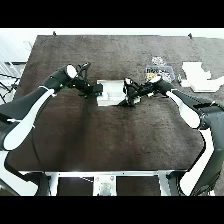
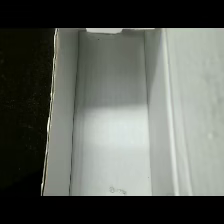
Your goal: Fold the box and place the chain.
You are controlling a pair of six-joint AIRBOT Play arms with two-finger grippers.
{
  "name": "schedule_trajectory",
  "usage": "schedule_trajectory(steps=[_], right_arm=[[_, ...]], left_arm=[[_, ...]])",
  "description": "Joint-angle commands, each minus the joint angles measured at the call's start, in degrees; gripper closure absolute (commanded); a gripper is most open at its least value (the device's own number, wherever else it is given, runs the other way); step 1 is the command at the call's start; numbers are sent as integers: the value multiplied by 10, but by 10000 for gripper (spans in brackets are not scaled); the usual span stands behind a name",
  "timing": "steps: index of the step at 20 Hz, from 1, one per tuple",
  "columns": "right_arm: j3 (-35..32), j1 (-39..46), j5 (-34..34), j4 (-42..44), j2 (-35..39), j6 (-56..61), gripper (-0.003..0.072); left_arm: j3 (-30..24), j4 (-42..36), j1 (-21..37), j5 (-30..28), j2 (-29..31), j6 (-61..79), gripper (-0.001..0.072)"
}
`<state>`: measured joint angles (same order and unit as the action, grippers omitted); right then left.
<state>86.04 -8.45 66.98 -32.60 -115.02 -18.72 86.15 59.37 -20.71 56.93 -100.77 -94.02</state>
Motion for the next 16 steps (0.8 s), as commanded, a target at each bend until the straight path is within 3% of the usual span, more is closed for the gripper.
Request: schedule_trajectory(steps=[1, 11, 16], right_arm=[[0, 0, 0, 0, 0, 0, 100], [0, 0, 0, 0, 0, 0, 100], [0, 0, 0, 0, 0, 0, 100]], left_arm=[[7, 26, -15, -11, -7, -42, 362], [124, 175, -50, 89, -73, -157, 364], [210, 230, -75, 152, -126, -188, 364]])
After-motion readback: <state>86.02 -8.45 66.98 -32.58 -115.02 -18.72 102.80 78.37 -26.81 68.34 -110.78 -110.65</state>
